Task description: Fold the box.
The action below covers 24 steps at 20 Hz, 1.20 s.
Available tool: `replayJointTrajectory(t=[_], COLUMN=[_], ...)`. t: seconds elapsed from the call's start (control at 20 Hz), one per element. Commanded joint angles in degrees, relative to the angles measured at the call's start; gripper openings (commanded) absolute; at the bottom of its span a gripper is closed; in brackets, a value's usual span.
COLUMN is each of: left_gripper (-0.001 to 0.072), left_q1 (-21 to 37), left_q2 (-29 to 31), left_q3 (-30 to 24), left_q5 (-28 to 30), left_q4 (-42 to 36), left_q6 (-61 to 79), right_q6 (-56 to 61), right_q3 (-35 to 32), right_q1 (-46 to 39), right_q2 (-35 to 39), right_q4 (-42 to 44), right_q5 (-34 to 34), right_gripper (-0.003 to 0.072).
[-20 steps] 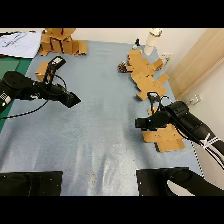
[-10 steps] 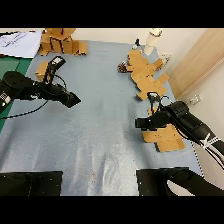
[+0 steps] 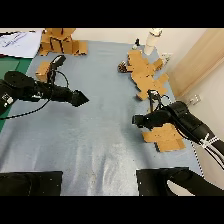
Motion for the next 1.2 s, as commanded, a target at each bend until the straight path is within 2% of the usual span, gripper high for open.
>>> replayJointTrajectory(t=[0.0, 0.05, 0.1, 0.25, 0.3, 0.35, 0.4, 0.45, 0.55, 0.65, 0.8, 1.0, 1.15], left_gripper=[0.0665, 0.0664, 0.0664, 0.0665, 0.0666, 0.0666, 0.0667, 0.0667, 0.0667, 0.0667, 0.0667, 0.0668, 0.0668], left_q1=[-1.3, -1.6, -1.7, -2.2, -2.3, -2.3, -2.3, -2.3, -2.3, -2.3, -2.3, -2.3, -2.3], left_q2=[-0.1, -0.1, -0.1, -0.1, -0.1, -0.2, -0.2, -0.4, -0.5, -0.5, -0.5, -0.7, -0.7], left_q3=[0.0, 0.0, 0.0, 0.0, 0.0, 0.0, 0.0, 0.0, 0.0, 0.0, 0.0, 0.0, 0.0], left_q5=[-0.6, -0.6, -0.6, -0.8, -0.9, -0.9, -0.8, -0.7, -0.5, -0.3, -0.4, -0.5, -0.5], left_q4=[-1.4, -1.5, -1.6, -1.6, -1.6, -1.6, -1.6, -1.6, -1.6, -1.6, -1.5, -1.5, -1.5], left_q6=[-2.4, -3.7, -5.1, -11.8, -12.6, -13.2, -14.3, -15.5, -17.1, -17.2, -18.7, -18.7, -18.7], right_q6=[0.1, -0.3, -1.8, -6.7, -11.0, -14.3, -16.2, -18.5, -25.7, -31.9, -39.0, -38.9, -39.0], right_q3=[0.1, 0.5, 1.6, 7.9, 9.8, 11.1, 11.7, 11.8, 11.8, 11.8, 12.5, 18.0, 21.5], right_q1=[0.0, -0.2, -0.8, -9.7, -15.4, -21.9, -28.3, -34.7, -44.3, -49.8, -50.8, -50.8, -50.8], right_q2=[0.0, 0.0, 0.0, -0.4, -0.5, -0.7, -0.9, -1.2, -2.4, -4.2, -8.5, -18.3, -21.0], right_q4=[3.9, 3.1, -1.3, -24.2, -28.2, -28.3, -26.9, -23.9, -16.7, -11.2, -11.5, -12.7, -14.3], right_q5=[3.1, 2.4, -1.0, -21.0, -25.1, -26.2, -25.4, -23.8, -20.4, -14.6, -11.1, -14.7, -16.9], right_gripper=[0.0243, 0.0285, 0.0377, 0.0377, 0.0378, 0.0378, 0.0395, 0.0453, 0.0453, 0.0453, 0.0453, 0.0453, 0.0453])
